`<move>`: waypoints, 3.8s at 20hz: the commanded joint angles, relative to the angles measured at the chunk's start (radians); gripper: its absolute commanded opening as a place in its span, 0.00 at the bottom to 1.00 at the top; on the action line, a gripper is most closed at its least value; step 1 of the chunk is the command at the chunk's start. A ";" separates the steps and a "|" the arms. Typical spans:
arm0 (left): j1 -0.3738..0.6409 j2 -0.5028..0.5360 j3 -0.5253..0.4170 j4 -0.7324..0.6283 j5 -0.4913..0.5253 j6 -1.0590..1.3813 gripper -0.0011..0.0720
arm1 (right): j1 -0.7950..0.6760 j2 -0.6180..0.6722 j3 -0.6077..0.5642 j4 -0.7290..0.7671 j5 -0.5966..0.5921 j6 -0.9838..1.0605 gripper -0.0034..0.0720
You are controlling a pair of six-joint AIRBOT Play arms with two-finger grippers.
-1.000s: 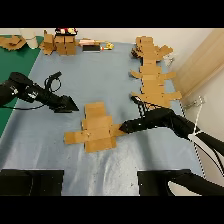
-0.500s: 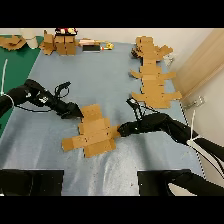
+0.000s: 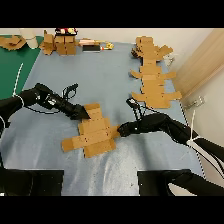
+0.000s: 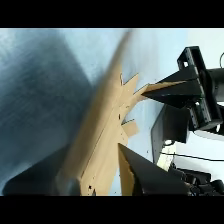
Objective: Fold the box.
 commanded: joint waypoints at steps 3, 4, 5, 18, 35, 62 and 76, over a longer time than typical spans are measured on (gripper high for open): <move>-0.016 -0.009 0.000 -0.045 -0.011 0.076 0.52 | 0.001 0.002 0.000 -0.003 0.003 0.000 0.05; -0.016 -0.009 0.000 -0.045 -0.013 0.087 0.19 | 0.001 0.001 0.000 -0.004 0.003 0.000 0.05; -0.016 -0.009 0.000 -0.045 -0.019 0.111 0.03 | 0.001 0.001 0.000 -0.008 0.003 0.000 0.05; -0.045 -0.007 0.015 -0.047 -0.105 0.228 0.03 | 0.001 0.003 0.062 -0.544 -0.014 0.235 0.45; -0.106 0.137 0.063 0.074 0.014 0.338 0.03 | -0.002 0.112 0.177 -1.046 -0.159 0.718 0.45; -0.315 0.167 0.081 0.097 0.257 0.678 0.03 | -0.001 0.114 0.177 -0.844 -0.058 0.882 0.05; -0.357 0.168 0.084 0.098 0.291 0.675 0.03 | 0.171 0.109 -0.004 -0.309 0.104 0.719 0.05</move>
